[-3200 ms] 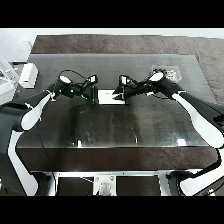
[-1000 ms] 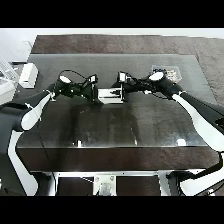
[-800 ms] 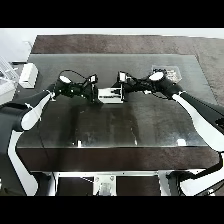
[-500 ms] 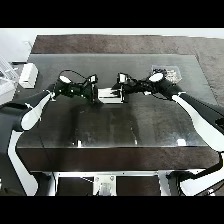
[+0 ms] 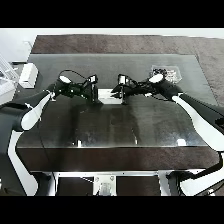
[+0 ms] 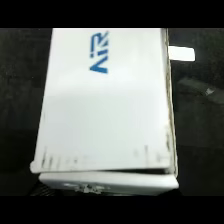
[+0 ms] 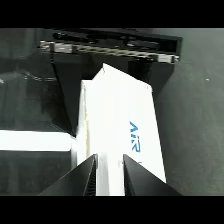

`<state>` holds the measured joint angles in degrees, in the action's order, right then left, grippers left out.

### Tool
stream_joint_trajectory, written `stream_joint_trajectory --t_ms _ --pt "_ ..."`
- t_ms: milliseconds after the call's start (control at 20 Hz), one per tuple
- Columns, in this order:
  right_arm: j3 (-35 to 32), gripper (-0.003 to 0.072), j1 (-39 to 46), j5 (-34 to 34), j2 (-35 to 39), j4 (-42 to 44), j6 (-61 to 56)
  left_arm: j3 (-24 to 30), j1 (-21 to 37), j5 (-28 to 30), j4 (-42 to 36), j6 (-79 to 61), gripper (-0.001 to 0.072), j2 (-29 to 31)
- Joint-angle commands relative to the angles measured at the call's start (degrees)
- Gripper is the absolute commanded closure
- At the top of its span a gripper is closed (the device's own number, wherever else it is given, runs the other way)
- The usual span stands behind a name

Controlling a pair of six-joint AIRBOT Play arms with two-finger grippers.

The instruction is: Fold the box and place the chain.

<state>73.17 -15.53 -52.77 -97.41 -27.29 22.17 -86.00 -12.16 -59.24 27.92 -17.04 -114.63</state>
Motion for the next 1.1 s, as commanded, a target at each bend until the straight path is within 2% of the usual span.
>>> stream_joint_trajectory --t_ms 0,250,350,550,800,850,900,1050 --pt "-0.94 0.0489 0.0 -1.99 -0.02 0.11 -0.72 0.02 -0.02 0.22 -0.11 0.07 0.019 0.0" --pt "-1.88 0.048 0.02 -2.84 -0.02 0.2 -0.7 0.02 -0.02 0.22 -0.11 0.07 0.0191 0.0" --pt "-1.84 0.0444 0.02 -2.82 0.0 0.33 -0.68 0.02 -0.02 0.22 -0.11 0.07 0.0191 0.0" --pt "-0.66 0.0446 1.09 -3.17 0.09 3.85 -0.68 0.02 -0.02 0.2 -0.11 0.07 0.0191 0.0" --pt "1.97 0.0468 4.61 -4.81 0.07 11.02 -0.66 0.02 -0.02 0.2 -0.11 0.07 0.019 0.0" --pt "1.97 0.0493 5.11 -4.83 -0.04 12.09 -0.68 0.02 -0.02 0.22 -0.11 0.07 0.019 0.0" --pt "1.97 0.0519 5.38 -4.92 -0.26 12.07 -0.68 0.02 -0.02 0.24 -0.11 0.07 0.0191 0.0" --pt "1.97 0.0516 5.42 -7.65 -2.51 11.67 -0.07 0.02 -0.02 0.22 -0.11 0.07 0.019 0.0"
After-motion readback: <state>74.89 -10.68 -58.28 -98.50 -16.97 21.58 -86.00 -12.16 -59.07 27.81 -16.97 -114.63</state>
